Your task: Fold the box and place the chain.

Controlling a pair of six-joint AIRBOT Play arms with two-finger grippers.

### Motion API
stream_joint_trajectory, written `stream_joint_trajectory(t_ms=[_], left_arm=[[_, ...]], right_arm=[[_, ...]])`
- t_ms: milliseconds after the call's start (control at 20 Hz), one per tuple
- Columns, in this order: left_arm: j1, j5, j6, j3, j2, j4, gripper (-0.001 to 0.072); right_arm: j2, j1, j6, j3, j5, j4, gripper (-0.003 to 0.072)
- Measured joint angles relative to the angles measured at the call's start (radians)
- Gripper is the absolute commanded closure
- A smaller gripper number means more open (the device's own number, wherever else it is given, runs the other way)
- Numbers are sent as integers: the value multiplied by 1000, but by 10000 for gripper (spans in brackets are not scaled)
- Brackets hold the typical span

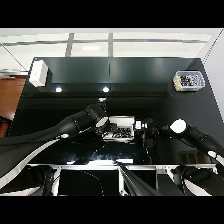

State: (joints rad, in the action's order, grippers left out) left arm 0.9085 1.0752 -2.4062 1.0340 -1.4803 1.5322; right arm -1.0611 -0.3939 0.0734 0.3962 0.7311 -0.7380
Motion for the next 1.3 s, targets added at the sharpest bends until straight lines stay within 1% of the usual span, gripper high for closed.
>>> stream_joint_trajectory(t_ms=[150, 300, 450, 600, 700, 750, 900, 950, 1000, 1050, 1200, 1300], left_arm=[[0, 0, 0, 0, 0, 0, 679], [0, 0, 0, 0, 0, 0, 679], [0, 0, 0, 0, 0, 0, 679], [0, 0, 0, 0, 0, 0, 679], [0, 0, 0, 0, 0, 0, 679], [0, 0, 0, 0, 0, 0, 680], [0, 0, 0, 0, 0, 0, 679], [0, 0, 0, 0, 0, 0, 680], [0, 0, 0, 0, 0, 0, 679], [0, -1, 0, 0, 0, 0, 679], [0, 0, 0, 0, 0, 0, 679], [0, -1, 0, 0, 0, 0, 679]], right_arm=[[24, 10, -71, 1, 4, -11, 642], [87, 38, -166, 2, 19, -53, 642], [190, 81, -272, 22, 72, -92, 643], [274, 114, -413, 83, 155, -104, 643], [302, 126, -500, 134, 228, -64, 643], [311, 129, -531, 155, 262, -16, 642], [324, 126, -586, 187, 321, 108, 641], [323, 121, -596, 191, 330, 128, 601], [319, 114, -609, 195, 338, 147, 364], [315, 109, -620, 198, 344, 160, 241], [304, 103, -636, 202, 341, 165, 250], [301, 117, -643, 204, 323, 133, 250]])
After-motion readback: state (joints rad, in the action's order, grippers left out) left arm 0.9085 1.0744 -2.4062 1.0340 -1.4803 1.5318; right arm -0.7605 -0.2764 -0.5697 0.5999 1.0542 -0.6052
